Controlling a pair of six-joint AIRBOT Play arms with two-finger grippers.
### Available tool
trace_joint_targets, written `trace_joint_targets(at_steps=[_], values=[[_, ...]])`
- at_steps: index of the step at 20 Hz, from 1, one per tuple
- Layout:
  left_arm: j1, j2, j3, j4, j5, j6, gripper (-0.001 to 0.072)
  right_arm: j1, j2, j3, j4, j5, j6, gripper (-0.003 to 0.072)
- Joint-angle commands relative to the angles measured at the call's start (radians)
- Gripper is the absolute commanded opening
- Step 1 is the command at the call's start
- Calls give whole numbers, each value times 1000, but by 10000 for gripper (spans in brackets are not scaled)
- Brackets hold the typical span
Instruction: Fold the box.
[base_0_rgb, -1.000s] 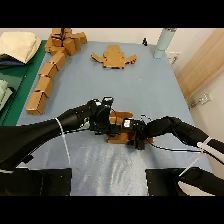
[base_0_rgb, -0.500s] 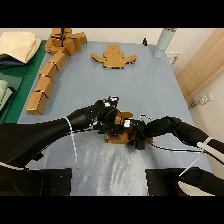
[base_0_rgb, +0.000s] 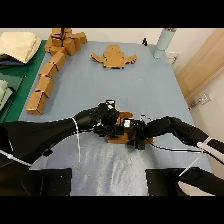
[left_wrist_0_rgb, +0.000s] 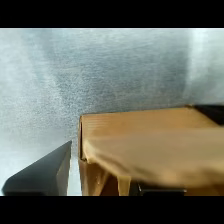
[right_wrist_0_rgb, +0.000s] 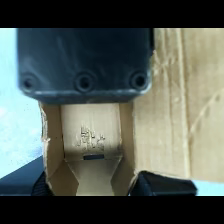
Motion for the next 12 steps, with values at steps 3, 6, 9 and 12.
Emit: trace_joint_targets(at_steps=[3,6,9,12], values=[[-3,-21,1,6,-27,-87,398,1,0,1,0,0,0,575],[-3,-36,1,12,-40,-134,398,1,0,1,0,0,0,575],[-3,-36,2,11,-41,-145,132,1,0,1,0,0,0,575],[-13,-36,2,13,-44,-145,100,1,0,1,0,0,0,575]])
